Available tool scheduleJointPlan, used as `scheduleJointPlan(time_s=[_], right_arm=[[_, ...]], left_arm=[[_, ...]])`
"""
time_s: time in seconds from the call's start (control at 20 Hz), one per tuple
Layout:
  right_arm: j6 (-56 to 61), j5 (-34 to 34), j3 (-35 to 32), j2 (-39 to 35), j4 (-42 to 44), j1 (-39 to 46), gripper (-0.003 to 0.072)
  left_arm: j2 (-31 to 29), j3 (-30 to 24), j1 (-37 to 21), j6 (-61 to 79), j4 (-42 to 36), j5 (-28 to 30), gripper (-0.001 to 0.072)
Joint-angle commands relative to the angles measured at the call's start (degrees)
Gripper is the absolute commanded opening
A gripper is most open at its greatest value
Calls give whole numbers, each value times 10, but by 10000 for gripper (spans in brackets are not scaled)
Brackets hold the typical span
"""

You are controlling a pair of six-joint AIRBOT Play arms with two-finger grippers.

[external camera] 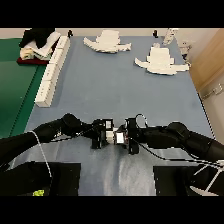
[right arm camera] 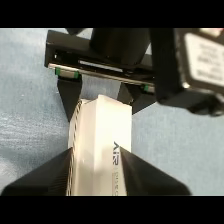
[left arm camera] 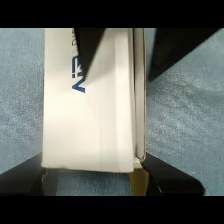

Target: Fold the box.

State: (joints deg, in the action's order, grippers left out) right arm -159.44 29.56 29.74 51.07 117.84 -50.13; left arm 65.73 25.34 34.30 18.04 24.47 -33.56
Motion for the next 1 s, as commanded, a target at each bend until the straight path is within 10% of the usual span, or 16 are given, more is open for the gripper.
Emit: scheduleJointPlan(time_s=[0.0,0.25,0.45,0.75,0.95], right_arm=[[10,6,0,-17,5,0,541],[104,8,0,-50,5,8,510],[282,-6,-13,-65,29,9,2],[317,-223,-116,-72,138,-28,2],[321,-250,-142,-65,137,-48,2]], left_arm=[[0,0,0,-1,0,1,530],[0,0,0,-1,0,1,530],[0,0,0,-1,0,1,530],[0,0,0,-1,0,1,530],[0,0,0,-1,0,1,530]])
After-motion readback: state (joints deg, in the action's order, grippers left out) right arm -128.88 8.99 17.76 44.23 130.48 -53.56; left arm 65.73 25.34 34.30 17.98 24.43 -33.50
